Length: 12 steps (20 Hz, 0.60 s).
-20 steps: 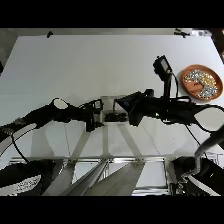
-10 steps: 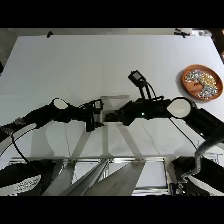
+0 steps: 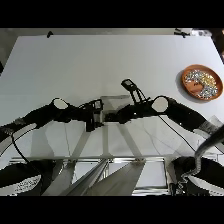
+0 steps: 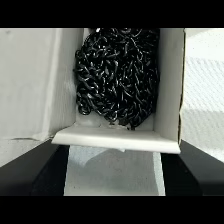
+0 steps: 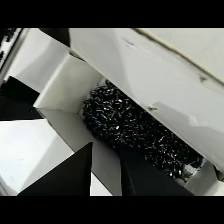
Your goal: Fold the box and place the chain.
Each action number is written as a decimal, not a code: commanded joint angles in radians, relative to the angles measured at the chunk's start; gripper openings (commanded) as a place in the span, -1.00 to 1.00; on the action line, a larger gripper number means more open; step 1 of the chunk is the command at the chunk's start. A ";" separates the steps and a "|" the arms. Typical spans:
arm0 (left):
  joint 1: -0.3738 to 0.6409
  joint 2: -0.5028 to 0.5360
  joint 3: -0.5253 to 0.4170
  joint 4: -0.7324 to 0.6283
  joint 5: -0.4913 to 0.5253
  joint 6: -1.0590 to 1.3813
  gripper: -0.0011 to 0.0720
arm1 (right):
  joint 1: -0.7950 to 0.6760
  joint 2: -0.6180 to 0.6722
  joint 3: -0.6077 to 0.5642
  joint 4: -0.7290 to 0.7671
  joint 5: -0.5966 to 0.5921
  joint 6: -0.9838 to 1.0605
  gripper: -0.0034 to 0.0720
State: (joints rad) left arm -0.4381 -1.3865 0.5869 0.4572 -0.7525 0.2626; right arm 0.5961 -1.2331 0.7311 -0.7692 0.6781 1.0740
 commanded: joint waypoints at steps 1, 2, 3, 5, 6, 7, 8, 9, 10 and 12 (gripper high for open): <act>0.000 0.000 0.000 0.000 0.000 0.000 -0.28 | -0.029 0.010 0.000 0.006 0.026 0.002 -0.38; 0.000 0.000 0.000 0.000 0.000 0.000 -0.28 | -0.051 0.040 0.000 0.003 0.060 0.000 -0.39; 0.000 0.000 0.000 0.000 0.000 0.000 -0.28 | -0.083 0.084 0.000 -0.014 0.102 0.000 -0.40; 0.000 0.000 0.000 0.000 0.000 0.000 -0.28 | -0.163 0.182 0.006 -0.060 0.203 -0.011 -0.51; 0.000 0.000 0.000 0.000 0.000 0.000 -0.28 | -0.212 0.220 0.030 -0.093 0.281 -0.022 -0.53; 0.000 0.000 0.000 0.000 0.000 0.000 -0.28 | -0.261 0.238 0.068 -0.117 0.355 -0.032 -0.64; 0.000 0.000 0.000 0.000 0.000 0.000 -0.28 | -0.306 0.239 0.123 -0.137 0.409 -0.037 -0.66; 0.000 0.000 0.000 0.000 0.000 0.000 -0.28 | -0.338 0.230 0.180 -0.151 0.418 -0.055 -0.68; 0.000 0.000 0.000 0.000 0.000 0.000 -0.28 | -0.358 0.208 0.246 -0.160 0.410 -0.111 -0.90; 0.000 0.000 0.000 0.000 0.000 0.000 -0.28 | -0.359 0.112 0.385 -0.193 0.413 -0.182 -0.89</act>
